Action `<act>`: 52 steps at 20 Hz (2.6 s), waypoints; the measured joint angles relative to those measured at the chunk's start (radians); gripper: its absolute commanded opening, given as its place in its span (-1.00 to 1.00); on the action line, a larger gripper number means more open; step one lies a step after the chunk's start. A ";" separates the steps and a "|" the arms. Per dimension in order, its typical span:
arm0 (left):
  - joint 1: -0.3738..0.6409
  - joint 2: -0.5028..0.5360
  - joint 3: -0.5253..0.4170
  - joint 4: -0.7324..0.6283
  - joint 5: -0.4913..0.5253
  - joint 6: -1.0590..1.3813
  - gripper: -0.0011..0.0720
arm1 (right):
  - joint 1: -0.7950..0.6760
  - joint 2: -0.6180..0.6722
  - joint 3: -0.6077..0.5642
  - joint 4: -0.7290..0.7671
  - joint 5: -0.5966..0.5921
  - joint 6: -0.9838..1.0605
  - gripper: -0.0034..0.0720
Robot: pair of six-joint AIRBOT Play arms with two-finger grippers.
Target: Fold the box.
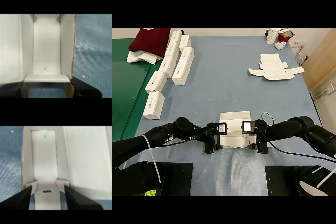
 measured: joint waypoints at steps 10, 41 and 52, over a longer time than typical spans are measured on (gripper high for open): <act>0.000 0.000 0.000 0.000 -0.002 0.000 0.33 | 0.000 0.047 0.031 -0.138 -0.091 0.368 -0.72; 0.000 0.000 0.000 0.000 -0.001 0.000 0.34 | -0.615 -0.060 -0.077 0.067 -0.356 1.040 -0.90; 0.000 0.000 0.000 0.000 -0.001 0.000 0.33 | -0.494 -0.025 -0.032 0.163 -0.312 1.017 -0.42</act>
